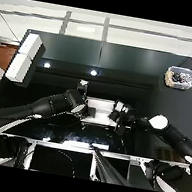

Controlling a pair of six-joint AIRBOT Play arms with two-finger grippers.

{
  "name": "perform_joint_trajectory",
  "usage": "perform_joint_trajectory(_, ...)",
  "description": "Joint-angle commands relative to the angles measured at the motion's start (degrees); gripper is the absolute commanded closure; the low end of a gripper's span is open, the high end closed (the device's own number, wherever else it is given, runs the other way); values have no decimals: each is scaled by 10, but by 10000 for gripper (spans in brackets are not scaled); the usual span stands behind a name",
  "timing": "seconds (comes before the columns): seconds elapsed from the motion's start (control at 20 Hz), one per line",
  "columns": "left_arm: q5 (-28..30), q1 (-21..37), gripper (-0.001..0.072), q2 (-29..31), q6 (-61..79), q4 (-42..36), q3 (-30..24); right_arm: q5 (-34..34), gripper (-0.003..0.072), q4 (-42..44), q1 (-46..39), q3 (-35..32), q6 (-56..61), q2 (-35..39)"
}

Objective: Fold the box and place the chain.

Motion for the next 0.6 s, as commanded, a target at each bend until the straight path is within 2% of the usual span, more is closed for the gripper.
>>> perform_joint_trajectory(0.0,-2,0,678,0,2,1,0,80,625,-86,-64,20,239,50)
perform_joint_trajectory(0.1,-2,0,678,0,2,2,0,125,625,-113,-136,28,378,80)
perform_joint_trajectory(0.25,-2,0,673,0,2,-1,0,121,625,-154,-260,24,641,83)
perform_joint_trajectory(0.4,-5,0,671,0,2,-3,0,162,640,-205,-348,16,751,66)
perform_joint_trajectory(0.45,-5,0,642,0,2,-3,0,186,640,-215,-365,13,761,52)
perform_joint_trajectory(0.55,-4,0,450,0,2,-3,0,226,640,-214,-378,7,763,13)
